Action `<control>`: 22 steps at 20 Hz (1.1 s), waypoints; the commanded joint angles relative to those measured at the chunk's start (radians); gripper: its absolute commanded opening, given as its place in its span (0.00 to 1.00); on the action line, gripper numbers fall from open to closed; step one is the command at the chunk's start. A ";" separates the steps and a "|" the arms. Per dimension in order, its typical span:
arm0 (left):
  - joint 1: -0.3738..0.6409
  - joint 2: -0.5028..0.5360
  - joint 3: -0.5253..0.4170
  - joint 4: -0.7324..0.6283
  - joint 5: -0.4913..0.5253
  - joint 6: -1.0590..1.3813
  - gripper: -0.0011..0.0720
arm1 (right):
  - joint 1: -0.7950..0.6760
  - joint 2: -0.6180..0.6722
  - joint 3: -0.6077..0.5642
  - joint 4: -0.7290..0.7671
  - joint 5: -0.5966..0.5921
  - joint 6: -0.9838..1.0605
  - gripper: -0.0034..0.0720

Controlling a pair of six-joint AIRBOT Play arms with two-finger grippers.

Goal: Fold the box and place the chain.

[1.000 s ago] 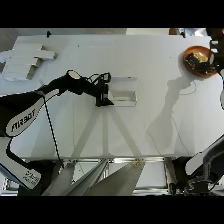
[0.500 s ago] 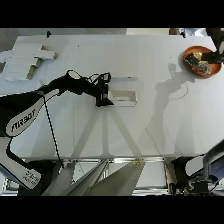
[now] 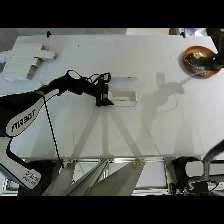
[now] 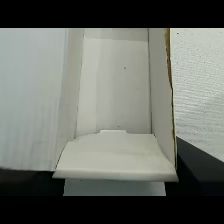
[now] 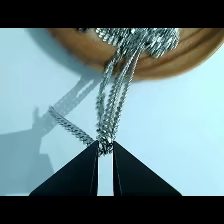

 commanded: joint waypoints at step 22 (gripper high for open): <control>0.000 0.000 0.000 0.000 0.000 0.000 0.67 | 0.666 0.278 -0.279 0.274 0.049 -0.103 0.06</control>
